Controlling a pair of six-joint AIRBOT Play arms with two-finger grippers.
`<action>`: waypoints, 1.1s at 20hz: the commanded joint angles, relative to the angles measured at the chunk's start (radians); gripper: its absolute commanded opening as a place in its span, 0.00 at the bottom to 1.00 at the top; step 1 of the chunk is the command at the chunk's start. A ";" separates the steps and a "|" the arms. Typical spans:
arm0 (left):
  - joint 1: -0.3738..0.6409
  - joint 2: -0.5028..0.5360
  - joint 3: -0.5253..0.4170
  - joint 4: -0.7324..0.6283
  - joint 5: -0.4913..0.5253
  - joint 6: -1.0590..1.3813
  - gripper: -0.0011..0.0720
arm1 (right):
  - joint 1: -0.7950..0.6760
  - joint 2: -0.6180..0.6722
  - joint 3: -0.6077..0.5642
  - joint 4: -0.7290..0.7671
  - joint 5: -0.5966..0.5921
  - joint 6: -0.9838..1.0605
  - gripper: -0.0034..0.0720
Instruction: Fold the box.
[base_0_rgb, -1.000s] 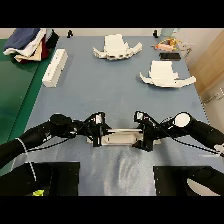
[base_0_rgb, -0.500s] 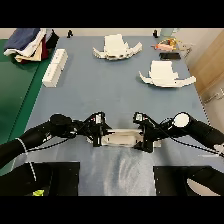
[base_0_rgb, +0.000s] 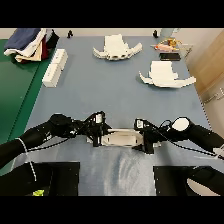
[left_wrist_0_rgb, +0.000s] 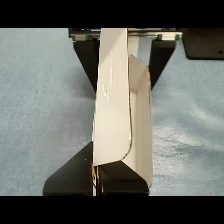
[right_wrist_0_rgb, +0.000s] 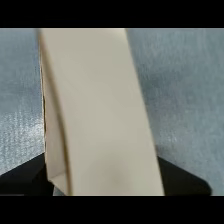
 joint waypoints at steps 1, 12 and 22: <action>0.000 0.000 0.000 0.001 0.000 0.000 0.03 | 0.001 0.001 -0.016 0.040 -0.023 -0.097 0.90; 0.000 0.000 0.000 0.001 -0.001 0.000 0.04 | -0.003 0.001 -0.022 -0.005 -0.035 -0.096 0.74; 0.000 0.000 0.000 0.001 0.000 0.000 0.03 | -0.003 0.043 -0.033 -0.009 -0.053 -0.058 0.83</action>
